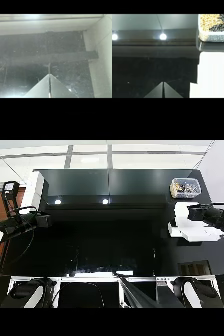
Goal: Fold the box and place the chain.
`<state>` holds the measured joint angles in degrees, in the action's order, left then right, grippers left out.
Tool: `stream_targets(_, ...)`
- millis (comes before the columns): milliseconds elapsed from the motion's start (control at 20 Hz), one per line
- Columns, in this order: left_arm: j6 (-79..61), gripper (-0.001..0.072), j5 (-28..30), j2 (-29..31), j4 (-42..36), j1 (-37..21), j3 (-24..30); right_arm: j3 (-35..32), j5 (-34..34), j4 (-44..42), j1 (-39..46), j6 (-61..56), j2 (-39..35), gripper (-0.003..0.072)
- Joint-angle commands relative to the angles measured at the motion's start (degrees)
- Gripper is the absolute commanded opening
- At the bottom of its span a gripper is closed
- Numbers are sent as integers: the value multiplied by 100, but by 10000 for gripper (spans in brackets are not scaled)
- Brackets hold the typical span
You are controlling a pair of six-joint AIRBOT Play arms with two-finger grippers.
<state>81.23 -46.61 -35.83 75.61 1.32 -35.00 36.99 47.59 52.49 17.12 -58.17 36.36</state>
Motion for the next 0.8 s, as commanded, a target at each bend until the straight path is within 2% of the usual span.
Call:
stream_targets(0,-2,30,0,0,2,-7,2,-4,2,0,0,0,-2,17)
stream_targets(550,0,30,2,0,0,-7,2,-4,0,0,0,0,-2,16)
stream_targets(600,20,30,94,-2,-76,-7,9,-4,-229,2,-2,122,4,17)
stream_targets(750,22,30,763,-22,-155,-7,15,-4,-1707,-68,-2,205,9,17)
